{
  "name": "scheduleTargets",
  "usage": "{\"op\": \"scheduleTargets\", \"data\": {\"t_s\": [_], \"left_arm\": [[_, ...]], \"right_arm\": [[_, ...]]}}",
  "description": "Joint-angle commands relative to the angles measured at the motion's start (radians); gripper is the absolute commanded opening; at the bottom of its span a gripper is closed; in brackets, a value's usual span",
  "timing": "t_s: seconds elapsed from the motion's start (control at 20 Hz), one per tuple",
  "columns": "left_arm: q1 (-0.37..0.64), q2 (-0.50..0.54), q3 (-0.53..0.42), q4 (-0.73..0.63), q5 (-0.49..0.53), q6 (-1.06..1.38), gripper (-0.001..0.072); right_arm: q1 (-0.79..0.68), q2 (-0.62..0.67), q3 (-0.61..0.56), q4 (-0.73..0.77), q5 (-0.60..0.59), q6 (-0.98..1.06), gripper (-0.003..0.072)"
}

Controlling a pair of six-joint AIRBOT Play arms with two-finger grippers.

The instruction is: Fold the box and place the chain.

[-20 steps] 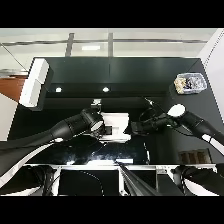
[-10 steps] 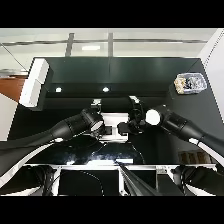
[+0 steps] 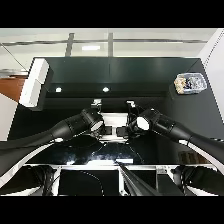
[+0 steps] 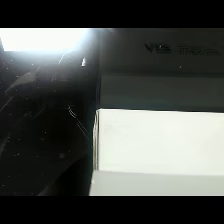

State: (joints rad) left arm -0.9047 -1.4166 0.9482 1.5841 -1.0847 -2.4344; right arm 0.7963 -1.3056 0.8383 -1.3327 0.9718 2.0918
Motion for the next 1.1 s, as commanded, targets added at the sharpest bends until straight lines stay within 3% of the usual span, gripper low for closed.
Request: {"op": "scheduleTargets", "data": {"t_s": [0.0,0.2,0.3,0.65,0.75,0.8,1.05], "left_arm": [[0.0,0.0,0.0,0.001,0.002,0.0,0.003],[0.0,0.0,0.0,0.001,0.002,0.0,0.003],[0.0,0.0,0.0,0.001,0.002,0.0,0.003],[0.0,0.0,0.0,0.001,0.002,0.0,0.003],[0.0,0.0,0.0,0.001,0.002,0.0,0.003],[0.0,0.0,0.0,0.001,0.002,0.0,0.003],[0.0,0.0,0.0,0.0,0.002,0.0,0.003]], "right_arm": [[0.003,-0.024,0.014,-0.015,0.003,0.026,0.0234],[0.003,-0.061,0.065,-0.038,0.029,0.065,0.0233],[0.003,-0.087,0.085,-0.037,0.054,0.068,0.0176],[0.003,-0.105,0.086,-0.037,0.097,0.109,0.0167],[0.003,-0.106,0.086,-0.037,0.096,0.113,0.0116],[0.003,-0.106,0.085,-0.037,0.096,0.113,0.0045],[0.003,-0.106,0.086,-0.036,0.098,0.113,0.0046]]}}
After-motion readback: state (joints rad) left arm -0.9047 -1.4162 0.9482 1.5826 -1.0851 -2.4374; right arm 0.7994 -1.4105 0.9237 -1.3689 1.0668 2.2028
